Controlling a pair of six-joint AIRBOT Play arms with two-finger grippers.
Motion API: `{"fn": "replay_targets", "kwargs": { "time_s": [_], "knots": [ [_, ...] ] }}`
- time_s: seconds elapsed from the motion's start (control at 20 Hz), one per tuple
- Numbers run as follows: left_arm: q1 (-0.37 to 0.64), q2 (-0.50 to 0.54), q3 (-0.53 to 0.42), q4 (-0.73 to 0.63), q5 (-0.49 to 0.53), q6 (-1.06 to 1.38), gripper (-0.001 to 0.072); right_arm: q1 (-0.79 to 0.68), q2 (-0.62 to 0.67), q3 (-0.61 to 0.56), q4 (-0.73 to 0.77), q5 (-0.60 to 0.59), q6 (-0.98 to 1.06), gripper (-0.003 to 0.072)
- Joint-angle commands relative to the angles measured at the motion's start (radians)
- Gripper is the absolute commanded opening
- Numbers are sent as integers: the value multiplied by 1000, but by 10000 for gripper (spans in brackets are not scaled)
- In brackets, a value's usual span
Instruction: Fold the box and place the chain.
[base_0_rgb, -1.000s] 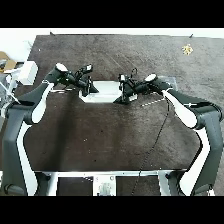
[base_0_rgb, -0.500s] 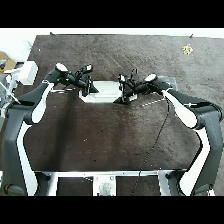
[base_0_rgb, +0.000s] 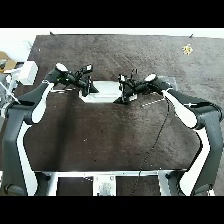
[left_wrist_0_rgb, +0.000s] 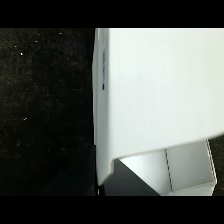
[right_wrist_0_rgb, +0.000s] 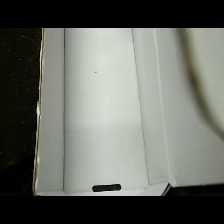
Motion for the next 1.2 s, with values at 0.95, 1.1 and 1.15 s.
{"fn": "replay_targets", "kwargs": {
  "time_s": [0.95,1.1,1.15],
  "knots": [
    [127,137,0,-79,-219,-188,343,0,-1,0,0,1,0,592],
    [132,135,0,-91,-376,-274,341,0,0,0,0,1,0,592],
    [132,135,0,-90,-387,-297,329,-1,-1,0,0,1,0,592]
  ]
}}
